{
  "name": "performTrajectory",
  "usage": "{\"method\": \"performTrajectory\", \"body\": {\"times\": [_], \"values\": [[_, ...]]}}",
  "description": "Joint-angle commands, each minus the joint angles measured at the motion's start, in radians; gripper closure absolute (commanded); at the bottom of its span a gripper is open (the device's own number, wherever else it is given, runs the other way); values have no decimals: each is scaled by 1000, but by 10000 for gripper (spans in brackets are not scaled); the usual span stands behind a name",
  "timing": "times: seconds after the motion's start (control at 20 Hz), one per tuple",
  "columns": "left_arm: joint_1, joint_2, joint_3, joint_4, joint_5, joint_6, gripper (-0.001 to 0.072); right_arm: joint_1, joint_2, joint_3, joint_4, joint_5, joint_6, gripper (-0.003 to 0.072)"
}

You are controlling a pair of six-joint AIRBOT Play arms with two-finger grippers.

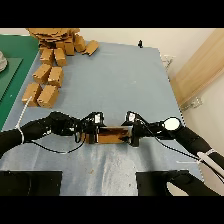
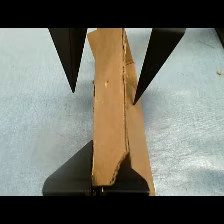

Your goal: Fold the box.

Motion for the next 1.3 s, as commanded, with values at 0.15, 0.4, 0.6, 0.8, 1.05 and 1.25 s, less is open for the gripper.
{"method": "performTrajectory", "body": {"times": [0.15,0.4,0.6,0.8,1.05,1.25], "values": [[-2,0,0,0,-5,0,698,6,-13,0,-77,25,-5,-33],[-2,0,0,0,-6,0,698,6,-93,0,-8,44,-147,-33],[-2,0,0,0,-6,0,698,6,-151,0,6,70,-195,-32],[-2,0,0,0,-6,0,698,6,-151,0,10,66,-195,-31],[-2,0,0,0,-6,0,698,6,-153,0,6,55,-195,-17],[-2,0,0,0,-6,0,698,6,-172,0,8,35,-195,-17]]}}
